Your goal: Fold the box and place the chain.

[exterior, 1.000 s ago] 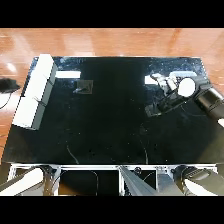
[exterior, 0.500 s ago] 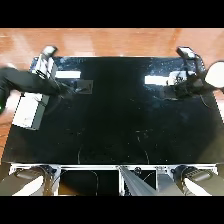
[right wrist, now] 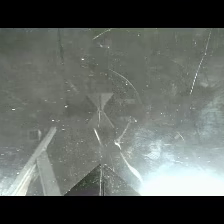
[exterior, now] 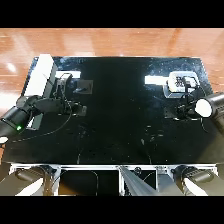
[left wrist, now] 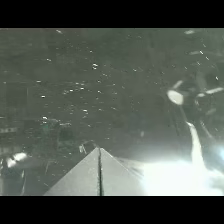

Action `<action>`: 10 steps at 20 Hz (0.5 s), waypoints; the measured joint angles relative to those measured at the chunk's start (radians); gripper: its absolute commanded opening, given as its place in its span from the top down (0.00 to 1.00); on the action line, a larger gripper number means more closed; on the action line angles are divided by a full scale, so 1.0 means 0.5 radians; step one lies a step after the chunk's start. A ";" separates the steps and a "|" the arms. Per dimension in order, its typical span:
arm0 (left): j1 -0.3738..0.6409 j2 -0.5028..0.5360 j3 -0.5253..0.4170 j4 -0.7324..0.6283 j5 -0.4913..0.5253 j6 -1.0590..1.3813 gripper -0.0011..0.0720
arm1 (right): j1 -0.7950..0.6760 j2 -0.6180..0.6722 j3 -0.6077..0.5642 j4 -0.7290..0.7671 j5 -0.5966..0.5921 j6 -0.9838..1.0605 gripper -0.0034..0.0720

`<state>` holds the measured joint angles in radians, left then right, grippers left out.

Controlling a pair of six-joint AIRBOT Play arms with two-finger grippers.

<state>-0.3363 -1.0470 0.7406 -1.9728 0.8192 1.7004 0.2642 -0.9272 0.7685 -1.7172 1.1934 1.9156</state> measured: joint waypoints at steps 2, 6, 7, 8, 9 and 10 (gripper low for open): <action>0.055 0.002 0.018 0.020 0.033 -0.014 0.96 | 0.000 0.005 -0.035 -0.004 -0.044 0.015 0.91; 0.107 0.013 0.132 0.222 0.185 -0.100 0.96 | 0.000 0.008 -0.063 -0.007 -0.085 0.029 0.91; 0.111 0.016 0.159 0.267 0.214 -0.121 0.96 | 0.000 0.009 -0.066 -0.008 -0.085 0.031 0.91; 0.113 0.021 0.177 0.302 0.236 -0.136 0.96 | 0.000 0.009 -0.067 -0.008 -0.092 0.031 0.91; 0.114 0.022 0.191 0.330 0.237 -0.151 0.96 | 0.000 0.010 -0.069 -0.008 -0.095 0.034 0.91; 0.117 0.022 0.199 0.349 0.262 -0.157 0.96 | 0.000 0.009 -0.069 -0.008 -0.095 0.037 0.91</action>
<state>-0.2779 -1.0359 0.8402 -1.7985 0.9501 1.6218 0.2642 -0.9226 0.7338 -1.7214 1.1461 1.9339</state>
